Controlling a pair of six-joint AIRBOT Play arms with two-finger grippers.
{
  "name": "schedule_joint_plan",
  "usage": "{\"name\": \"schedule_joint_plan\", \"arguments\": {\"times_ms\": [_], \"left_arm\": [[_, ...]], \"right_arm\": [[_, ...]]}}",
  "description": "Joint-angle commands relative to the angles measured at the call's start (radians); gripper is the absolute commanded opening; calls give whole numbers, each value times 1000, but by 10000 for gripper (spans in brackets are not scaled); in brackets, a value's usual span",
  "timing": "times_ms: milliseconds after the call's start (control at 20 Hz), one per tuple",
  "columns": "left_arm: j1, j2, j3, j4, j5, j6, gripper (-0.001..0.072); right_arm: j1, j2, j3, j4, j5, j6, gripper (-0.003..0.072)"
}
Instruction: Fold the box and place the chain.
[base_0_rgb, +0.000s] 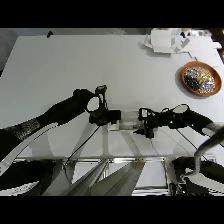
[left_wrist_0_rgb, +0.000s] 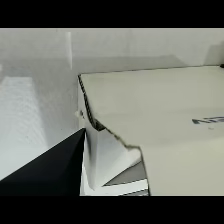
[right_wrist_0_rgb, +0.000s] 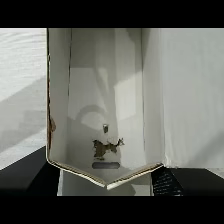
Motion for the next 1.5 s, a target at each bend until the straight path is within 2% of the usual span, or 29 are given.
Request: {"name": "schedule_joint_plan", "arguments": {"times_ms": [0,150,200,250,550,700,750,1000,1150,1250,1300,1350,1450], "left_arm": [[-16,-9,9,45,-59,-75,390],[-36,-11,9,97,-77,-132,388],[-43,-16,12,103,-75,-132,376],[-53,-26,21,114,-77,-132,333],[-91,-110,117,131,-109,-131,329],[-96,-121,118,152,-119,-132,316],[-96,-121,118,162,-127,-132,263],[-103,-138,118,198,-132,-172,258],[-114,-156,118,198,-143,-169,130],[-116,-158,118,201,-157,-169,128],[-116,-158,118,201,-164,-169,96],[-116,-158,118,201,-167,-169,1],[-116,-158,118,201,-168,-169,1]], "right_arm": [[0,0,0,2,0,2,340],[0,0,0,2,0,2,340],[0,0,0,2,0,2,340],[0,0,0,2,0,2,340],[0,0,0,2,0,2,340],[0,0,1,2,0,2,340],[0,0,0,2,0,2,340],[0,0,1,2,0,2,340],[0,0,0,2,0,2,340],[0,0,0,2,0,2,340],[0,0,0,2,0,2,340],[0,0,0,2,0,2,340],[0,0,1,2,0,2,340]]}}
